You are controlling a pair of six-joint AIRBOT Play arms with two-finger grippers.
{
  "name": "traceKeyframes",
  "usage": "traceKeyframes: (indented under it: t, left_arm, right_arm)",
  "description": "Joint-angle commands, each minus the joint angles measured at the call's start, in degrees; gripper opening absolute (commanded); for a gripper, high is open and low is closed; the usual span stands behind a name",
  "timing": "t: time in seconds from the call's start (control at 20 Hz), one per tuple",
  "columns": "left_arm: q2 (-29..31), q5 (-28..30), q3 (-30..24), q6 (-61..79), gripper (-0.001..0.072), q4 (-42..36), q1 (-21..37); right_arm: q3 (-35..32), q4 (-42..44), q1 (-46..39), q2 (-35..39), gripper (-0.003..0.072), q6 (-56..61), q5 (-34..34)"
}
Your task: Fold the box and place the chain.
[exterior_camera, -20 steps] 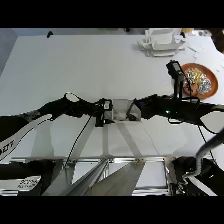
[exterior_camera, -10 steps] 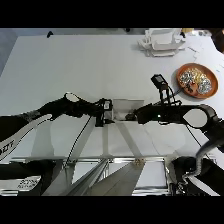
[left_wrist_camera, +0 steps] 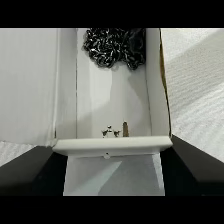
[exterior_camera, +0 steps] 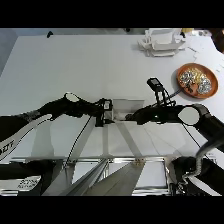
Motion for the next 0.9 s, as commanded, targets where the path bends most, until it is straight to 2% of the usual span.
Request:
traceKeyframes:
  t: [0.0, 0.2, 0.3, 0.4, 0.6, 0.85]
  left_arm:
    - [0.0, 0.0, 0.0, 0.0, 0.0138, 0.0, 0.0]
    - [0.0, 0.0, 0.0, 0.0, 0.0138, 0.0, 0.0]
    - [0.0, 0.0, 0.0, 0.0, 0.0138, 0.0, 0.0]
    - [0.0, 0.0, 0.0, 0.0, 0.0138, 0.0, 0.0]
    - [0.0, 0.0, 0.0, 0.0, 0.0138, 0.0, 0.0]
    - [0.0, 0.0, 0.0, 0.0, 0.0138, 0.0, 0.0]
  right_arm:
    - [0.0, 0.0, 0.0, 2.3, 0.0189, 0.0, 0.3]
    - [2.4, -2.8, -4.6, 7.4, 0.0188, 0.0, 4.5]
    - [4.2, -6.3, -8.9, 7.8, 0.0188, 0.2, 7.4]
    - [4.4, -9.2, -13.7, 7.6, 0.0186, 0.2, 7.3]
    - [4.4, -13.7, -21.3, 5.4, 0.0174, 0.2, 7.2]
    - [4.4, -14.3, -22.5, -1.4, 0.0174, 0.4, 4.3]
